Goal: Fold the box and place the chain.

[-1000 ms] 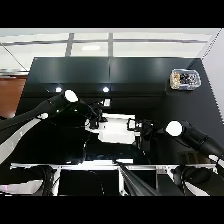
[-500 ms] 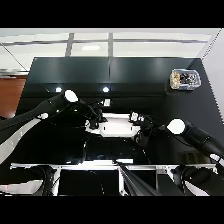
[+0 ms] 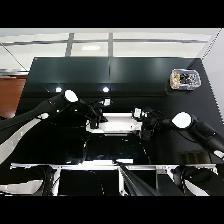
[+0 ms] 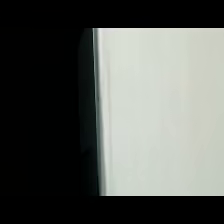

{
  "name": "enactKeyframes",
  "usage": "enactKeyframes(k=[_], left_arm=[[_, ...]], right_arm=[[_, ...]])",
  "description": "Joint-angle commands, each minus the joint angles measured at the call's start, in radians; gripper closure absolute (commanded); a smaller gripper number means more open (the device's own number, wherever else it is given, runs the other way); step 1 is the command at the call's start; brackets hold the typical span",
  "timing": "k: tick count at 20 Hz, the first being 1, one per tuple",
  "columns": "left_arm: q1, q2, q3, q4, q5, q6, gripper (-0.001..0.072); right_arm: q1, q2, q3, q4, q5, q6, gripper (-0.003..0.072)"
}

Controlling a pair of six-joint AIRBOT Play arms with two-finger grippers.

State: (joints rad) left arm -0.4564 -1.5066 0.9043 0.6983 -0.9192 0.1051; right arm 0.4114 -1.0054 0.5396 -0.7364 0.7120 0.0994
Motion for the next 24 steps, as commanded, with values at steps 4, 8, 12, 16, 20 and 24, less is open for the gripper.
enactKeyframes(k=[4,8,12,16,20,24], left_arm=[[0.0,0.0,0.0,-0.004,-0.002,0.0,0.0684],[0.0,0.0,0.0,-0.004,-0.001,0.0,0.0684],[0.0,0.0,0.0,-0.004,0.0,0.0,0.0684],[0.0,0.0,0.0,-0.005,0.003,0.0,0.0684],[0.0,0.0,0.0,-0.005,0.003,0.0,0.0684],[0.0,0.0,0.0,-0.005,0.003,0.0,0.0684]], right_arm=[[-0.007,-0.026,0.005,-0.008,-0.079,-0.042,-0.0024],[-0.015,-0.05,0.006,0.002,-0.069,-0.064,-0.0024],[-0.021,-0.054,0.006,0.045,0.006,-0.135,-0.0024],[-0.022,-0.096,0.006,0.152,0.014,-0.242,-0.0024],[-0.022,-0.127,0.006,0.152,0.018,-0.264,-0.0024],[-0.022,-0.184,0.006,0.074,0.017,-0.28,-0.0024]])
